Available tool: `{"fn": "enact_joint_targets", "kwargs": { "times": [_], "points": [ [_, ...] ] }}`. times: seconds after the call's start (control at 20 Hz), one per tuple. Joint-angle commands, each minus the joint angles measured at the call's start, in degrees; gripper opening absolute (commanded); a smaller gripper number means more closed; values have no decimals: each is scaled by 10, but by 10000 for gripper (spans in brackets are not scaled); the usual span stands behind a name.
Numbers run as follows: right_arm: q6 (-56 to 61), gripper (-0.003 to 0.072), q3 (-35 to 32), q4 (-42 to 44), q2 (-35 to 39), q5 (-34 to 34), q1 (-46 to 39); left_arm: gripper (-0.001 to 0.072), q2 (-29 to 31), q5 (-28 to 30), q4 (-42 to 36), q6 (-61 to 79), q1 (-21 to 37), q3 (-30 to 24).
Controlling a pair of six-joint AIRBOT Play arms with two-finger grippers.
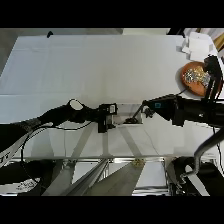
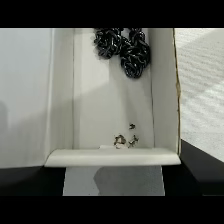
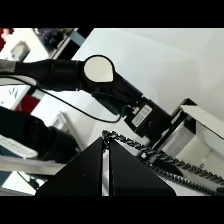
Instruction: Fold the box and place the chain.
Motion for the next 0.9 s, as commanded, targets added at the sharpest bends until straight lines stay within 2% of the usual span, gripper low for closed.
{"fn": "enact_joint_targets", "kwargs": {
  "times": [0.0,0.25,0.45,0.7,0.85],
  "points": [
    [-2,10,0,-81,-5,-51,35,333,0,0,0,0,0,0],
    [-3,10,0,-115,-47,-86,94,333,0,0,0,0,0,0],
    [-3,10,0,-163,-123,-137,157,333,0,0,0,0,0,0],
    [-5,11,0,-173,-230,-159,210,333,0,0,0,0,0,0],
    [-5,14,0,-173,-270,-166,226,333,0,0,0,0,0,0]
  ]
}}
